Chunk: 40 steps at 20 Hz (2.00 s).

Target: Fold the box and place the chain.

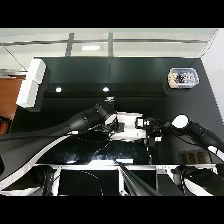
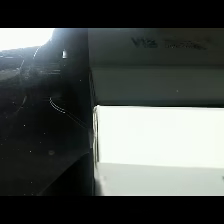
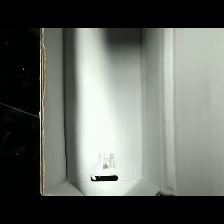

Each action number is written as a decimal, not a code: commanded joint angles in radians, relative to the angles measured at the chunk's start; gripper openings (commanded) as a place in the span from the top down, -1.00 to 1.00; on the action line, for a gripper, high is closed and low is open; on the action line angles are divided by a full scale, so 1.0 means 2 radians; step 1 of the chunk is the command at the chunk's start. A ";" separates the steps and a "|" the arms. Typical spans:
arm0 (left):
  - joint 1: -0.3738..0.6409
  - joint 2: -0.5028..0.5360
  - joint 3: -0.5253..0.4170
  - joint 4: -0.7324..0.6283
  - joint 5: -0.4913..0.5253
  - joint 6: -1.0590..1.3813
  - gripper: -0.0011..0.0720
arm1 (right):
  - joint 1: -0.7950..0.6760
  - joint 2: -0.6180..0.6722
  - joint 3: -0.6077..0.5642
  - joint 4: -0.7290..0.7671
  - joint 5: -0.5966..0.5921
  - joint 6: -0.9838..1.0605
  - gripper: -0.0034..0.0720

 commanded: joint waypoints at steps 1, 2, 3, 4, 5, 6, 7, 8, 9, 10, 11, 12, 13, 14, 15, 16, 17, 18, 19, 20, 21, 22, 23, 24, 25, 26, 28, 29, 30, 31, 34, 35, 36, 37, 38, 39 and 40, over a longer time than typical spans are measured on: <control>0.000 0.000 0.000 0.000 -0.003 -0.001 0.91 | 0.000 0.027 0.001 -0.009 0.008 0.021 -0.77; 0.000 0.000 0.000 0.000 -0.005 -0.001 0.91 | 0.000 0.036 0.003 -0.029 0.017 0.024 -0.77; 0.000 0.000 0.000 0.000 -0.006 -0.001 0.91 | 0.000 0.040 0.004 -0.063 0.031 0.024 -0.77; 0.000 0.000 0.000 0.000 -0.006 -0.001 0.91 | 0.000 0.040 0.004 -0.089 0.041 0.025 -0.77; 0.000 0.000 0.000 0.000 -0.005 -0.001 0.90 | 0.000 0.040 0.004 -0.107 0.042 0.025 -0.77; 0.000 0.000 0.000 0.000 -0.003 -0.001 0.90 | 0.000 0.040 0.004 -0.108 0.037 0.025 -0.77; 0.000 0.000 0.000 0.000 -0.002 -0.001 0.90 | 0.000 0.040 0.004 -0.102 0.028 0.025 -0.77; 0.000 0.000 0.000 0.000 -0.002 -0.001 0.90 | 0.000 0.040 0.004 -0.095 0.019 0.025 -0.77; 0.000 0.000 0.000 0.000 -0.002 -0.001 0.90 | 0.000 0.039 0.004 -0.083 0.012 0.024 -0.76; 0.000 0.000 0.000 -0.001 -0.002 -0.001 0.90 | 0.000 0.039 0.004 -0.074 0.004 0.023 -0.76; 0.000 0.000 0.000 -0.001 -0.003 -0.001 0.90 | 0.000 0.039 0.004 -0.068 -0.004 0.023 -0.76; 0.000 0.000 0.000 -0.001 -0.003 -0.001 0.90 | 0.000 0.039 0.004 -0.065 -0.011 0.023 -0.76; 0.000 0.000 0.000 -0.001 -0.003 -0.001 0.90 | 0.000 0.039 0.004 -0.064 -0.016 0.023 -0.76; 0.000 0.000 0.000 -0.001 -0.003 -0.001 0.90 | 0.000 0.039 0.004 -0.064 -0.016 0.024 -0.75; 0.000 0.000 0.000 -0.001 -0.003 -0.001 0.90 | 0.000 0.039 0.004 -0.064 -0.012 0.024 -0.33; 0.000 0.000 0.000 -0.001 -0.003 -0.001 0.90 | 0.001 0.039 0.004 -0.063 -0.006 0.024 -0.22; 0.000 0.000 0.000 -0.001 -0.003 -0.001 0.90 | 0.001 0.039 0.004 -0.059 0.000 0.025 -0.22; 0.000 0.000 0.000 -0.001 -0.003 -0.001 0.90 | 0.001 0.039 0.004 -0.050 0.005 0.026 -0.22; 0.000 0.000 0.000 -0.001 -0.003 -0.001 0.90 | 0.001 0.039 0.004 -0.036 0.006 0.029 -0.11; 0.000 0.000 0.000 -0.001 -0.003 -0.001 0.90 | 0.001 0.039 0.004 -0.023 0.006 0.035 0.41; 0.000 0.000 0.000 -0.001 -0.003 -0.001 0.90 | 0.001 0.039 0.004 -0.015 0.006 0.035 0.40; 0.000 0.000 0.000 -0.001 -0.003 -0.001 0.90 | 0.001 0.038 0.004 -0.009 0.007 0.038 0.40; 0.000 0.000 0.000 -0.001 -0.003 -0.001 0.90 | 0.001 0.035 0.004 -0.005 0.007 0.046 0.39; 0.000 0.000 0.000 -0.001 -0.003 -0.001 0.90 | 0.004 0.031 0.004 -0.003 0.007 0.055 0.40; 0.000 0.000 0.000 -0.002 -0.003 -0.001 0.90 | 0.010 0.027 0.004 -0.003 0.007 0.055 0.39; 0.000 0.000 0.000 -0.002 -0.003 -0.001 0.90 | 0.019 0.024 0.004 0.003 0.003 0.055 0.39; 0.000 0.000 0.000 -0.002 -0.003 -0.001 0.90 | 0.031 0.017 0.004 0.027 -0.011 0.055 0.39; 0.000 0.000 0.000 -0.002 -0.003 -0.001 0.90 | 0.031 0.015 0.004 0.031 -0.022 0.056 0.39; 0.000 0.000 0.000 -0.002 -0.003 -0.001 0.90 | 0.030 0.014 0.004 0.031 -0.034 0.061 0.40; 0.000 0.000 0.000 -0.002 -0.003 -0.001 0.90 | 0.030 0.014 0.004 0.029 -0.047 0.069 0.40; 0.000 0.000 0.000 -0.002 -0.003 -0.001 0.90 | 0.030 0.014 0.004 0.022 -0.051 0.079 0.39; 0.000 0.000 0.000 -0.002 -0.003 -0.001 0.90 | 0.030 0.014 0.004 0.022 -0.051 0.086 0.12; 0.000 0.000 0.000 -0.002 -0.003 -0.001 0.90 | 0.030 0.014 0.004 0.022 -0.051 0.088 -0.10; 0.000 0.000 0.000 -0.002 -0.003 -0.001 0.90 | 0.030 0.014 0.004 0.018 -0.050 0.088 -0.07; 0.000 0.000 0.000 -0.002 -0.003 -0.001 0.90 | 0.030 0.014 0.004 0.013 -0.049 0.088 0.34; 0.000 0.000 0.000 -0.002 -0.003 -0.001 0.90 | 0.030 0.014 0.004 0.008 -0.048 0.090 0.39; 0.000 0.000 0.000 -0.002 -0.003 -0.001 0.90 | 0.030 0.014 0.004 0.005 -0.048 0.092 0.33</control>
